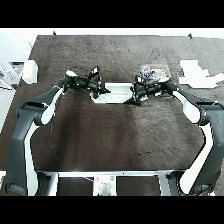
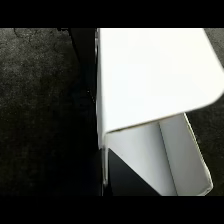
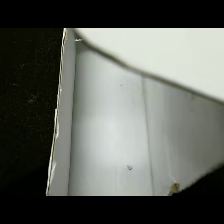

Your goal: Fold the box and place the chain.

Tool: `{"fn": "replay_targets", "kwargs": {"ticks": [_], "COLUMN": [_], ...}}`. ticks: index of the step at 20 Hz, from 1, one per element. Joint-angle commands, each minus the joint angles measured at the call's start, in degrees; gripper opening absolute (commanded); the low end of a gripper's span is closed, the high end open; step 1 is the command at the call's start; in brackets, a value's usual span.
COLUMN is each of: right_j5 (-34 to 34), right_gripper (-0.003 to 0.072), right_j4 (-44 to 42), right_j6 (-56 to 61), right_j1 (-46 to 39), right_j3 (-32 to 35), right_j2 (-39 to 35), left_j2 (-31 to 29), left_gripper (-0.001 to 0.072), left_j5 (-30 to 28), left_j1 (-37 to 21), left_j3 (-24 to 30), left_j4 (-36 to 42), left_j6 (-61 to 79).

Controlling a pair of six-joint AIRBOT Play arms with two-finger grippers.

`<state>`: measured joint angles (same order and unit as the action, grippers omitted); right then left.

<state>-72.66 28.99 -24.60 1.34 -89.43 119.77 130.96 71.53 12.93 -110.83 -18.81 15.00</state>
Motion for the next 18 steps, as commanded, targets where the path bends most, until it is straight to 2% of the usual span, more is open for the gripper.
{"fn": "replay_targets", "kwargs": {"ticks": [1, 6, 7, 8, 12, 16, 18], "right_j5": [-0.02, -0.02, -0.02, -0.02, -0.02, -0.02, -0.02], "right_gripper": [0.0497, 0.0497, 0.0498, 0.0497, 0.0498, 0.0497, 0.0498], "right_j4": [0.0, 0.0, 0.0, 0.0, 0.0, 0.0, 0.0], "right_j6": [0.04, 0.04, 0.04, 0.04, 0.02, 0.02, 0.04], "right_j1": [0.07, 0.07, 0.07, 0.07, 0.07, 0.07, 0.07], "right_j3": [0.0, 0.02, 0.02, 0.0, 0.0, 0.0, 0.02], "right_j2": [0.0, 0.0, 0.0, 0.0, 0.0, 0.0, 0.0], "left_j2": [0.0, 0.0, -0.07, -0.07, -0.07, -0.98, -2.21], "left_gripper": [0.0023, 0.0025, 0.0151, 0.0322, 0.032, 0.032, 0.032], "left_j5": [0.15, 0.2, 0.42, 0.96, 2.95, 8.92, 13.77], "left_j1": [0.02, 0.0, 0.0, 0.0, -0.09, -2.43, -4.17], "left_j3": [0.02, -0.15, -0.15, -0.15, -0.15, -0.15, -0.15], "left_j4": [0.0, 2.95, 3.08, 3.1, 4.0, 6.49, 9.07], "left_j6": [0.0, 0.02, 0.02, -0.31, -0.37, -0.7, -1.51]}}
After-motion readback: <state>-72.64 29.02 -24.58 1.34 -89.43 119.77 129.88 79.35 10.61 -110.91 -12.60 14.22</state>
